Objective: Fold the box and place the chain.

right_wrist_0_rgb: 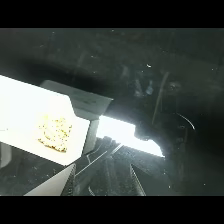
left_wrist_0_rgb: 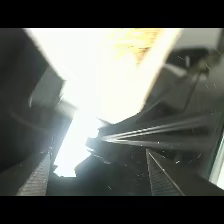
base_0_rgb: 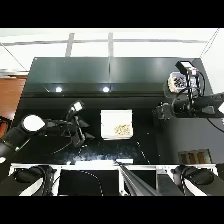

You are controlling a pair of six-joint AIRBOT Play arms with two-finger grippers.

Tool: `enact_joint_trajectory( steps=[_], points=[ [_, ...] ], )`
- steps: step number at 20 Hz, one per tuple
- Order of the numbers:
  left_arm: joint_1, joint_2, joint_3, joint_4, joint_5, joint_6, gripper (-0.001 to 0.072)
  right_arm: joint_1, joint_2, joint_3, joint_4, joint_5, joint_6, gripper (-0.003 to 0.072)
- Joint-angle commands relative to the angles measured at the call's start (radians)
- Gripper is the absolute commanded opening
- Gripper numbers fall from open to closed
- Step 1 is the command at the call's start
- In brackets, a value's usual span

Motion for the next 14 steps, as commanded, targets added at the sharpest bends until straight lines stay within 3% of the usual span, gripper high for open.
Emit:
enact_joint_trajectory(
  steps=[1, 3, 8, 11, 14],
  points=[
    [-0.008, -0.106, 0.004, -0.103, 0.002, 0.448, 0.0716, 0.000, 0.001, 0.000, 0.000, -0.003, 0.012, 0.0417],
    [-0.008, -0.178, 0.019, -0.113, 0.005, 0.517, 0.0714, 0.000, 0.001, 0.000, 0.000, -0.004, 0.013, 0.0418],
    [-0.034, -0.255, 0.021, -0.219, 0.127, 0.595, 0.0714, 0.000, 0.001, 0.000, 0.000, -0.013, 0.021, 0.0417],
    [-0.044, -0.283, 0.024, -0.296, 0.126, 0.695, 0.0713, 0.000, 0.000, 0.000, -0.001, -0.032, 0.020, 0.0417],
    [-0.043, -0.298, 0.039, -0.287, 0.094, 0.694, 0.0713, 0.000, 0.001, 0.000, -0.001, -0.043, 0.020, 0.0417]
  ],
)
